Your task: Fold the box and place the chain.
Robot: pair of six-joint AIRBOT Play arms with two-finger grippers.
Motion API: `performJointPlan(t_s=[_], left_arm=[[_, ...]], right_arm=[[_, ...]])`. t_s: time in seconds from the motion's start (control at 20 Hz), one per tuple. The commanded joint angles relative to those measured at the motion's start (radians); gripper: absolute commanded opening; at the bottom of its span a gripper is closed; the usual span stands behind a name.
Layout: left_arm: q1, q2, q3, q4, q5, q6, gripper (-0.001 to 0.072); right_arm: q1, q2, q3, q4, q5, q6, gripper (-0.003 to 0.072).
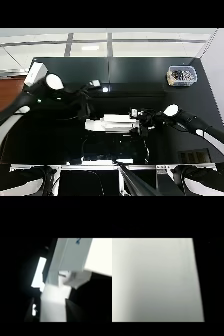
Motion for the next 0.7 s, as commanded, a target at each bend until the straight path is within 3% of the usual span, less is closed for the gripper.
performJointPlan(t_s=[0.0, 0.05, 0.15, 0.25, 0.35, 0.5, 0.65], left_arm=[[0.081, 0.041, -0.007, -0.053, -0.29, -0.404, 0.0206], [0.078, 0.041, -0.037, -0.136, -0.328, -0.415, 0.002], [0.038, 0.041, -0.13, -0.34, -0.306, -0.38, 0.0024], [-0.024, 0.041, -0.227, -0.539, -0.173, -0.242, 0.0024], [-0.074, 0.041, -0.288, -0.712, 0.018, -0.05, 0.0024], [-0.069, 0.041, -0.292, -0.919, 0.27, 0.145, 0.0023], [-0.059, 0.036, -0.292, -0.946, 0.568, 0.175, 0.0023]], right_arm=[[0.001, -0.001, 0.0, -0.002, 0.007, -0.004, 0.0135], [0.0, -0.001, 0.0, -0.002, 0.007, -0.004, 0.0137], [0.0, -0.001, 0.0, -0.002, 0.003, -0.003, 0.0137], [0.0, -0.001, 0.0, -0.002, 0.003, -0.004, 0.0136], [0.0, -0.001, 0.0, -0.002, 0.003, -0.004, 0.0136], [0.0, -0.001, 0.0, -0.002, 0.003, -0.004, 0.0137], [0.0, -0.001, 0.0, -0.002, 0.003, -0.003, 0.0136]])
